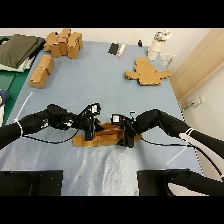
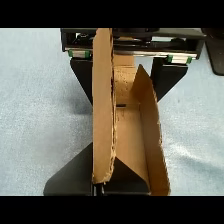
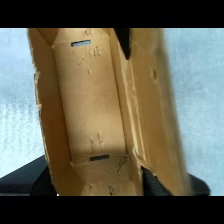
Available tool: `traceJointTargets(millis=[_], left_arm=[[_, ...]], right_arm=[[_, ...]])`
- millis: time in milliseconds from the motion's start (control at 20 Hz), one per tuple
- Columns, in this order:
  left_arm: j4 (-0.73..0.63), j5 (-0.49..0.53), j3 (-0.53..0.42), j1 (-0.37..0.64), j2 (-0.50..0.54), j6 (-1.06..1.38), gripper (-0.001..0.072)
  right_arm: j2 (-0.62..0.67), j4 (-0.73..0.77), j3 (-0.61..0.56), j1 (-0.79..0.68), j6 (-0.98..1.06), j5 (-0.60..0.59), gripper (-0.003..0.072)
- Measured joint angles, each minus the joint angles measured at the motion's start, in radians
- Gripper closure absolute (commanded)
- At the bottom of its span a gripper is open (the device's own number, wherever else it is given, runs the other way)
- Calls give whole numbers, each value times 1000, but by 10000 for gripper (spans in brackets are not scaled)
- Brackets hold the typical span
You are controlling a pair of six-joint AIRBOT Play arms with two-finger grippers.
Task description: Fold the box.
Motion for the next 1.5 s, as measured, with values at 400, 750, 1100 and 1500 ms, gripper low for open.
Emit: traceJointTargets(millis=[400, 750, 1100, 1500], left_arm=[[2, -5, 0, 0, 0, 0, 696], [1, -2, 0, 0, 0, 0, 696], [0, 0, 0, 0, 0, 0, 696], [-10, 0, 6, 0, 0, 0, 695]], right_arm=[[-18, -14, 0, 35, 0, 6, 165], [-20, -16, 0, 39, 0, 4, 165], [-20, -16, 0, 39, -1, 2, 165], [-20, -16, 0, 39, -1, 1, 165]])
